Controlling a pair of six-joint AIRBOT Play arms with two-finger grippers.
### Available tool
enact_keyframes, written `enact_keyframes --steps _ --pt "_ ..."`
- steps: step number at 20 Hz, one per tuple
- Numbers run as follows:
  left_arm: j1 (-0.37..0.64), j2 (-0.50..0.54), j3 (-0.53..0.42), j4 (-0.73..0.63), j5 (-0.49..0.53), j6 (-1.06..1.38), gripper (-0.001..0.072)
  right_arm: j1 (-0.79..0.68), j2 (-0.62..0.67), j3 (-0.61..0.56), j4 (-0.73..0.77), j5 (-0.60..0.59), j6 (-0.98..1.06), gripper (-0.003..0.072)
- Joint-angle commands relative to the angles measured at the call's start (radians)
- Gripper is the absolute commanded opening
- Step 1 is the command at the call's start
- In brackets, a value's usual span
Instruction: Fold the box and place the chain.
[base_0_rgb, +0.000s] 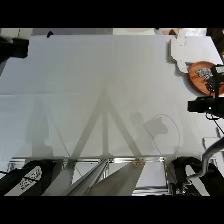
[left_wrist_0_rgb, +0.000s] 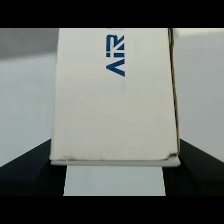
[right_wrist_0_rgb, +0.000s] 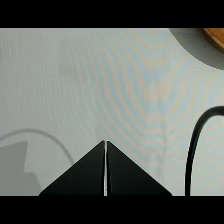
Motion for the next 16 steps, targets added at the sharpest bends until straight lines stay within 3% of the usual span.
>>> enact_keyframes --steps 1,5,8,15,16 --pt "0.066 -0.096 -0.004 0.252 -0.121 -0.259 0.0003 -0.001 0.001 0.001 0.000 0.000 0.000 0.0014" --pt "0.051 -0.269 -0.035 0.157 -0.119 -0.255 0.0004 -0.001 0.001 0.001 0.000 0.000 0.000 0.0014" --pt "0.018 -0.391 -0.036 0.228 -0.117 -0.249 0.0003 -0.001 0.001 0.001 0.000 0.000 0.000 0.0014" --pt "0.003 -0.510 -0.036 0.293 -0.103 -0.256 0.0021 -0.001 0.001 0.001 0.000 0.000 0.000 0.0014" --pt "0.003 -0.523 -0.036 0.293 -0.103 -0.256 0.0081 -0.001 0.001 0.001 0.000 0.000 0.000 0.0014"
